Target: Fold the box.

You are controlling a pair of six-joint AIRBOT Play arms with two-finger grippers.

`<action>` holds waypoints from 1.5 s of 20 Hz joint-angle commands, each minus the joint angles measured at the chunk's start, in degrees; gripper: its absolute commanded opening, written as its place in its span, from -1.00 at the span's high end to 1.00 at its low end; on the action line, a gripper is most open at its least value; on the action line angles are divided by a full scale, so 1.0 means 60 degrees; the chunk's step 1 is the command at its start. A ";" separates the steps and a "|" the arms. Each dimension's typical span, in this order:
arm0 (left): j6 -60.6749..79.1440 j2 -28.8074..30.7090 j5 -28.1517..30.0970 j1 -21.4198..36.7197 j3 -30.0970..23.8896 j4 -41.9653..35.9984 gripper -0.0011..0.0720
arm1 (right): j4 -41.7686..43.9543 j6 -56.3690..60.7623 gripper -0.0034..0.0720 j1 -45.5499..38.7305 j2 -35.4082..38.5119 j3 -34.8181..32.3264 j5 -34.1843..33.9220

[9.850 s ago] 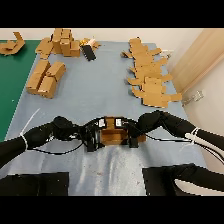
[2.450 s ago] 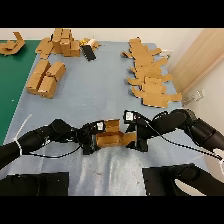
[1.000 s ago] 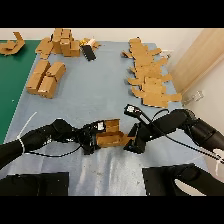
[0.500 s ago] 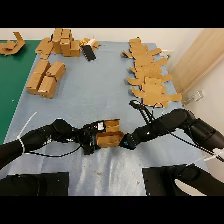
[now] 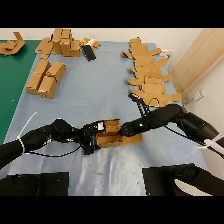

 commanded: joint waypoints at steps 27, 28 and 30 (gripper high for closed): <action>0.0004 -0.0004 0.0004 -0.0004 0.0004 0.0000 -0.29 | -0.1971 -0.4390 0.46 0.0357 0.1916 -0.1894 -0.1188; 0.0004 -0.0004 0.0004 -0.0004 0.0004 0.0000 -0.29 | -0.2204 -0.4962 -0.14 0.0623 0.1942 -0.2113 -0.0656; 0.0004 -0.0004 0.0004 -0.0004 0.0004 0.0000 -0.29 | -0.3085 -0.5515 -0.27 0.0889 0.1763 -0.2146 0.0557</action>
